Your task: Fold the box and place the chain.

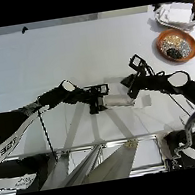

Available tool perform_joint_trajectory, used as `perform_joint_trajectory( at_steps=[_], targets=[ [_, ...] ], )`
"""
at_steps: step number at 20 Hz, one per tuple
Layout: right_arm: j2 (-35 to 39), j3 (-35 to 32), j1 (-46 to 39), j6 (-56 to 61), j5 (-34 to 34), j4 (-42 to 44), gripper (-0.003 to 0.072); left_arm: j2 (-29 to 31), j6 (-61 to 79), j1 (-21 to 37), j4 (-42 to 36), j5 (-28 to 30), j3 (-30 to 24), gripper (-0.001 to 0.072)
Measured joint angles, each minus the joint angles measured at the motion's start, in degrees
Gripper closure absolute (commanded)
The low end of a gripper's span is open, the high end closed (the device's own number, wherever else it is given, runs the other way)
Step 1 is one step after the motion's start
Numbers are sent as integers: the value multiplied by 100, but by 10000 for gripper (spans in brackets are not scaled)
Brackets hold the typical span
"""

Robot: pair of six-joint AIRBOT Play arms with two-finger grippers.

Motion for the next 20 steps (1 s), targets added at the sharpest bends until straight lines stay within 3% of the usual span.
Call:
perform_joint_trajectory(
  at_steps=[7,8,10,11,12,14,20],
  targets=[
    [557,42,0,0,1473,-2310,666,0,-4,0,-7,0,0,438],
    [581,42,-2,0,1705,-2562,625,0,-7,0,-7,0,0,438],
    [610,39,-55,-7,2050,-2920,248,0,-7,0,-7,0,0,438],
    [610,20,-96,-46,2149,-3042,212,0,-9,0,-7,0,0,438],
    [597,-11,-144,-103,2203,-3136,252,0,-9,0,-7,0,0,438],
    [535,-103,-227,-334,2151,-3246,437,0,-9,0,-7,0,0,438],
    [66,-264,-308,-1609,1768,-2916,467,0,-11,0,-7,-2,0,438]
  ],
)
